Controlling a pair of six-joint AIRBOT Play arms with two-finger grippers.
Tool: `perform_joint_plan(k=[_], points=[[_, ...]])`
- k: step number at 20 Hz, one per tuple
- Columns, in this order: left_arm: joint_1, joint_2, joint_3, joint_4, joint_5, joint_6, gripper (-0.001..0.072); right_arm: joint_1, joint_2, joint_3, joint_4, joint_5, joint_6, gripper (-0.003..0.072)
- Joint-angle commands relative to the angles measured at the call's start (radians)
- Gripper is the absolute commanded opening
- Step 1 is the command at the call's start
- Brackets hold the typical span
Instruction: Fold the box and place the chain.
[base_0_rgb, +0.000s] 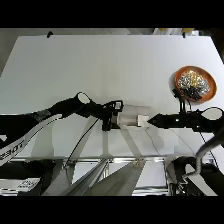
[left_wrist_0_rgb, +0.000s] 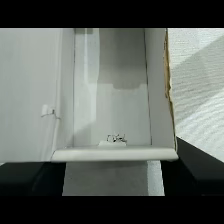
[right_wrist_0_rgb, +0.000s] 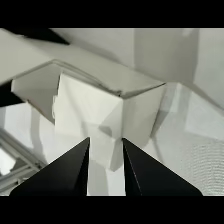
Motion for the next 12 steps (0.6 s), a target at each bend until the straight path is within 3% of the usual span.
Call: perform_joint_plan(k=[1, 8, 12], points=[[0.000, 0.001, 0.001, 0.000, -0.001, 0.001, 0.0273, 0.028, 0.010, 0.000, -0.061, 0.004, 0.012, 0.0247], [0.000, 0.001, 0.001, 0.000, 0.000, 0.001, 0.0273, 0.227, -0.001, 0.013, -0.164, -0.202, 0.250, 0.0413], [0.000, 0.001, 0.001, 0.000, -0.003, 0.001, 0.0273, 0.362, -0.058, 0.072, -0.254, -0.275, 0.459, 0.0413]])
